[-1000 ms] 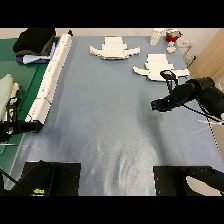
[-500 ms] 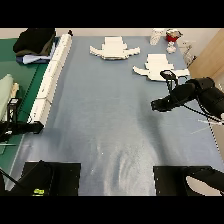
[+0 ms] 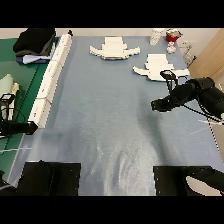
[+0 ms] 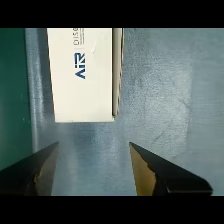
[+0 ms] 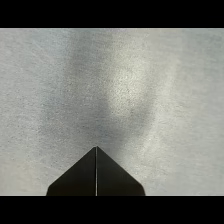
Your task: Fold the box.
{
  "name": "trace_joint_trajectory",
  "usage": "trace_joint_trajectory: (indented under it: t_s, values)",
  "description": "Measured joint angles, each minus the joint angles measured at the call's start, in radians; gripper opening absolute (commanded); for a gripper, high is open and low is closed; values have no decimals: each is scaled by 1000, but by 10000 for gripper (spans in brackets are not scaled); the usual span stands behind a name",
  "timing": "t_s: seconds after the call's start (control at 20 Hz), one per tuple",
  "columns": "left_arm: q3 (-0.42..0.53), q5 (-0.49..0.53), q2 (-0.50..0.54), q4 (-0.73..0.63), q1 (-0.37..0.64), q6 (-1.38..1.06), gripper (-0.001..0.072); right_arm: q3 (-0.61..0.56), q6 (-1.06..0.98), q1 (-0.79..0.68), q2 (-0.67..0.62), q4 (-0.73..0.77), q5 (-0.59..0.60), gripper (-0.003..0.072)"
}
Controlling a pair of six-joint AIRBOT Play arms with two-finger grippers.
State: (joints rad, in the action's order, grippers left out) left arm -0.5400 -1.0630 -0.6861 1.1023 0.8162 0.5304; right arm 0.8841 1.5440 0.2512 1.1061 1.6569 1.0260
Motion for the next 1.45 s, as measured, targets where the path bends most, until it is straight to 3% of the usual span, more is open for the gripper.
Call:
trace_joint_trajectory:
  t_s: [0.05,0.1,0.15,0.3,0.5,0.85,1.05,1.25,1.45]
  values:
    - [-7,-28,32,2,0,31,456,0,0,0,0,0,0,4]
    - [-13,-55,66,2,0,69,183,0,0,0,0,0,0,4]
    - [-18,-79,94,-8,0,104,15,0,0,0,0,0,0,4]
    - [-43,-146,148,-64,-40,180,13,0,0,0,0,0,0,4]
    - [-135,-171,113,-103,-237,296,13,0,0,0,0,0,0,3]
    - [-406,-119,-209,-120,-735,468,13,0,0,0,0,0,0,3]
    - [-484,-72,-381,-121,-957,503,14,0,0,0,0,0,0,4]
    - [-507,-10,-480,-122,-1094,510,14,0,0,0,0,0,0,4]
    - [-513,18,-515,-122,-1143,513,14,0,0,0,0,0,0,4]
